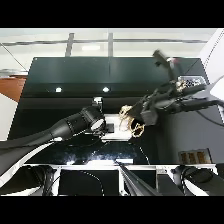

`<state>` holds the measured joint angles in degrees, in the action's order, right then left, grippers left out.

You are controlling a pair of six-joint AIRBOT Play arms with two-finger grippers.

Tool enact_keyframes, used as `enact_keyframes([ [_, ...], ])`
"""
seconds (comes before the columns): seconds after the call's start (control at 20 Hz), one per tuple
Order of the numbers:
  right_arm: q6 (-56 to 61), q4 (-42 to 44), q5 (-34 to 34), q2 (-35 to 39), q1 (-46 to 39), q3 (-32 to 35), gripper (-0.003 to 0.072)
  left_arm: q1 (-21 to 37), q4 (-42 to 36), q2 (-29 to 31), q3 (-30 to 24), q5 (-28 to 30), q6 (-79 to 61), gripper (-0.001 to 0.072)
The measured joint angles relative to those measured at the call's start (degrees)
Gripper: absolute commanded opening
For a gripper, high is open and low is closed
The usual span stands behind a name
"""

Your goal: Fold the box and place the chain.

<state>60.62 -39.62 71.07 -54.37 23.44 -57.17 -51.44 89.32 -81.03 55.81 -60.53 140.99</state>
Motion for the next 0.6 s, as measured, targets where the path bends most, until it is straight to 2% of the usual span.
enact_keyframes([
  [0.35,1.2,-6.4,-8.1,-2.6,4.0,7.8,0.0042,0.0,0.0,0.0,0.0,0.0,0.0,0.0028],
  [0.4,1.4,-6.7,-9.1,-2.8,4.2,8.7,0.0214,0.0,0.0,0.0,0.0,0.0,0.0,0.0028],
  [0.45,1.6,-6.8,-9.6,-2.8,4.4,9.4,0.0478,0.0,0.0,0.0,0.0,0.0,0.0,0.0028],
  [0.5,1.6,-6.8,-10.5,-2.9,4.5,9.9,0.0654,0.0,0.0,0.0,0.0,0.0,0.0,0.0028],
  [0.6,1.6,-7.1,-11.4,-3.0,4.3,10.3,0.0676,0.0,0.0,0.0,0.0,0.0,0.0,0.0028],
])
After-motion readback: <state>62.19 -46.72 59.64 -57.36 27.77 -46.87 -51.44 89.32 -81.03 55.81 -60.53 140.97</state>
